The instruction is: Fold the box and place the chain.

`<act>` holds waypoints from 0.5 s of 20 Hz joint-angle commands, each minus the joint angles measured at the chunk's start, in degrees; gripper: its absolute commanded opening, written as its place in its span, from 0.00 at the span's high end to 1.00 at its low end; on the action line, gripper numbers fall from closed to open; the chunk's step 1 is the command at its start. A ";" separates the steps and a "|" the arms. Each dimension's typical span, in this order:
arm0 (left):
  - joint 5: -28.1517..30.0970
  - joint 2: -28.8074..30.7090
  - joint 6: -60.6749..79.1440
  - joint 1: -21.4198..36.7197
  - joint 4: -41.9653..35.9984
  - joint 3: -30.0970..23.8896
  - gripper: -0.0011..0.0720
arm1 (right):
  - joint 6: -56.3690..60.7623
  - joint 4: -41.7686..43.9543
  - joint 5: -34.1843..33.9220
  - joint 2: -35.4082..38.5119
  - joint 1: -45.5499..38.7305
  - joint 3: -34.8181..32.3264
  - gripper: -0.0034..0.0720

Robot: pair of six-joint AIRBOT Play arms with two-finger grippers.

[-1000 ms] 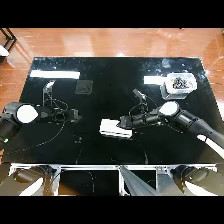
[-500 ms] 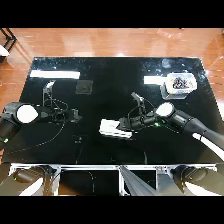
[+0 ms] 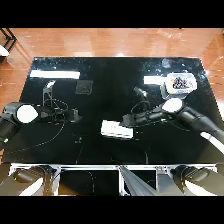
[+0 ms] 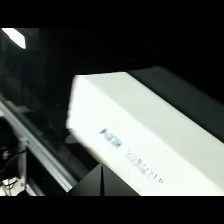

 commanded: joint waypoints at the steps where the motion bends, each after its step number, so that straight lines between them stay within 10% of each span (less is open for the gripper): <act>1: -2.19 -0.68 6.19 0.09 -3.52 0.50 0.12 | -0.83 0.22 8.04 8.90 -7.08 1.14 0.93; 10: -0.31 -15.23 73.99 -5.79 -19.98 14.21 0.12 | 0.98 -24.85 16.39 18.25 -24.79 1.07 0.93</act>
